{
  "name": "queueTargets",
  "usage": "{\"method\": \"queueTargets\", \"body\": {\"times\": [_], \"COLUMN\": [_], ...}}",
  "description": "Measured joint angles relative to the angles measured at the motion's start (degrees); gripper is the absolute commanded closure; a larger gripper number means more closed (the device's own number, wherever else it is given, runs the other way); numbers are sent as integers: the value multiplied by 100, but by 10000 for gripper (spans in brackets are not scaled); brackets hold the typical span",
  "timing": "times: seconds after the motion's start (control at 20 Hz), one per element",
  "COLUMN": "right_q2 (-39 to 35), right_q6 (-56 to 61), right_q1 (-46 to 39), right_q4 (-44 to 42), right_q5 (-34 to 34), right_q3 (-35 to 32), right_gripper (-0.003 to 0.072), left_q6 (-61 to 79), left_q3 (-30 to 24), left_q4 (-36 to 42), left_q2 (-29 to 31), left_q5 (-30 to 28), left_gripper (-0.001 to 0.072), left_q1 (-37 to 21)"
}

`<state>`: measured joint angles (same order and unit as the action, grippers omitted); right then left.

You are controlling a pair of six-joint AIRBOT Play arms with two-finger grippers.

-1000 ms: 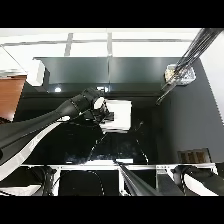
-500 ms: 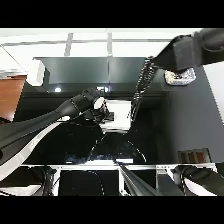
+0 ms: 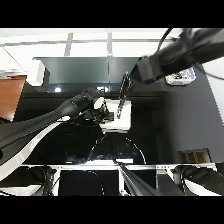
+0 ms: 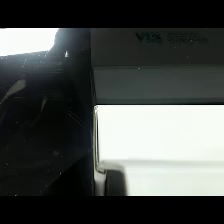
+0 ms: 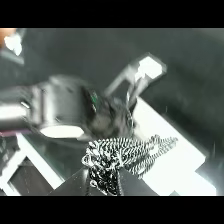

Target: Fold the box and place the chain.

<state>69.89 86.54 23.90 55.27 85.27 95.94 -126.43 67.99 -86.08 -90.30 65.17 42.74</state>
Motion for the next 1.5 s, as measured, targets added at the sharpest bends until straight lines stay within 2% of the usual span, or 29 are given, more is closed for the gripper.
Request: {"method": "queueTargets", "body": {"times": [0.25, 0.5, 0.8, 0.9, 1.1, 1.3, 1.5], "right_q2": [24, 24, 24, 24, 22, 0, 0], "right_q6": [26, 2, -17, 2, 9, 22, -101], "right_q1": [24, 168, 343, 354, 262, -291, -741], "right_q4": [151, -365, -494, -472, -227, 466, 758], "right_q5": [-162, -824, -1700, -1902, -1998, -1753, -1637], "right_q3": [-1095, -2142, -3095, -3281, -3425, -3467, -3477], "right_gripper": [671, 671, 664, 378, 369, 386, 386], "left_q6": [-2, -2, 0, 0, 0, 0, -107], "left_q3": [0, 0, 0, 0, 0, 0, 4], "left_q4": [0, 0, 0, 0, 0, 0, -22], "left_q2": [0, 0, 0, 0, 0, 0, 0], "left_q5": [0, 0, 0, -2, -13, -33, -35], "left_gripper": [686, 686, 686, 686, 686, 685, 687], "left_q1": [-2, 0, 0, 0, 0, 0, 0]}}
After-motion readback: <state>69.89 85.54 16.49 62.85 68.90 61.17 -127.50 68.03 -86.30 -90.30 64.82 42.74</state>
